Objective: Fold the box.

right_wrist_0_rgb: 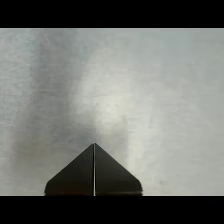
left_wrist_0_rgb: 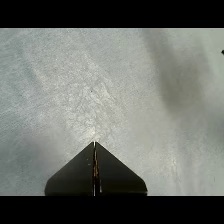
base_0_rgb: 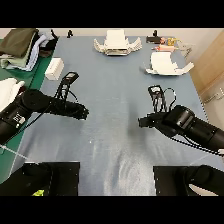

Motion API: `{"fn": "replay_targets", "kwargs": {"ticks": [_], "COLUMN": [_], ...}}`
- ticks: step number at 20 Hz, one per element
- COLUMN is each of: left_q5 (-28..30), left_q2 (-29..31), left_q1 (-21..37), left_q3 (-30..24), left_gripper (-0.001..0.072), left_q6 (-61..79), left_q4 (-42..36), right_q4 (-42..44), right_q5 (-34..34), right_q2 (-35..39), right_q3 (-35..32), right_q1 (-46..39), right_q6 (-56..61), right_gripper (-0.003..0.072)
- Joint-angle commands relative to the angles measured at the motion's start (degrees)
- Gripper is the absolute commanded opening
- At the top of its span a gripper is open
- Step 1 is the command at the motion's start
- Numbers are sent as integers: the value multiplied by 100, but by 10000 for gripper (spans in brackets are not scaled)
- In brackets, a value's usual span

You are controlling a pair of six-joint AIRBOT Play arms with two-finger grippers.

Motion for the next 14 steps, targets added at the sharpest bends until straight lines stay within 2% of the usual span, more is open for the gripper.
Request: {"fn": "replay_targets", "kwargs": {"ticks": [1,2,4,7,10,12,14], "left_q5": [0,0,2,0,2,0,2], "left_q2": [4,4,4,4,4,4,4], "left_q1": [-2,-2,-2,-2,-2,-2,-2], "left_q3": [-4,-4,-4,-4,-4,-4,-4], "left_gripper": [14,14,14,14,14,14,14], "left_q6": [0,0,0,0,0,0,0], "left_q4": [2,2,2,2,2,2,2], "right_q4": [638,610,605,1121,2527,3300,3598], "right_q5": [20,-164,-577,-876,-1161,-1154,-1163], "right_q2": [-57,-79,-157,-734,-1965,-2835,-3622], "right_q3": [85,315,1182,3021,4822,5541,5908], "right_q1": [-66,-267,-1200,-3161,-4935,-5672,-6078], "right_q6": [11,9,-52,-1351,-2291,-2481,-2483], "right_gripper": [7,12,300,317,317,317,317]}}
